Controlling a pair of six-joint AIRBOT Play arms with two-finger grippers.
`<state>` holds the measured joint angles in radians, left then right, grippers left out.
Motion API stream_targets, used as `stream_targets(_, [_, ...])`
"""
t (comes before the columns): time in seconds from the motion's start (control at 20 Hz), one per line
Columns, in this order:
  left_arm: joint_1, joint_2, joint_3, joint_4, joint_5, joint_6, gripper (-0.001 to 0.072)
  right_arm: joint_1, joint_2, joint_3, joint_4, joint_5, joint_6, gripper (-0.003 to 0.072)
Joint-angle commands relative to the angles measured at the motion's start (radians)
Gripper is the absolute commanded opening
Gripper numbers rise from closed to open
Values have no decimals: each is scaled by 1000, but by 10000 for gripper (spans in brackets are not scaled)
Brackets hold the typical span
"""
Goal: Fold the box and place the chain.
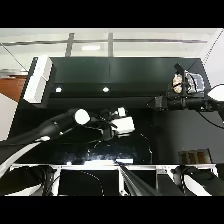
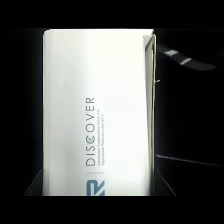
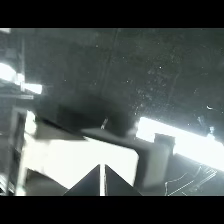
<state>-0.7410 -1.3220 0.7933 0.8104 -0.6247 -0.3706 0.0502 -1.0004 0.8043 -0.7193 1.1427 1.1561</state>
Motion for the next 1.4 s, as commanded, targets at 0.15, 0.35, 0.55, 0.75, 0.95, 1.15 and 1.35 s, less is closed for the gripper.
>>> stream_targets(0.15, [281,182,-18,284,-253,-341,234,0,0,0,0,2,0,38])
stream_targets(0.35, [594,342,-156,345,-375,-421,234,0,0,0,0,0,0,39])
stream_targets(0.55, [1033,518,-261,366,-406,-423,234,0,0,0,0,-9,-6,39])
stream_targets(0.75, [1390,529,-248,352,-358,-361,235,0,0,0,-1,-29,-12,38])
stream_targets(0.95, [1544,448,-232,234,-273,-151,241,0,0,0,0,-29,-11,38])
stream_targets(1.15, [1513,291,-178,193,-188,-81,250,0,0,0,0,-29,-10,39])
stream_targets(1.35, [1454,174,-105,172,-142,-45,320,0,0,0,0,-36,-5,39])
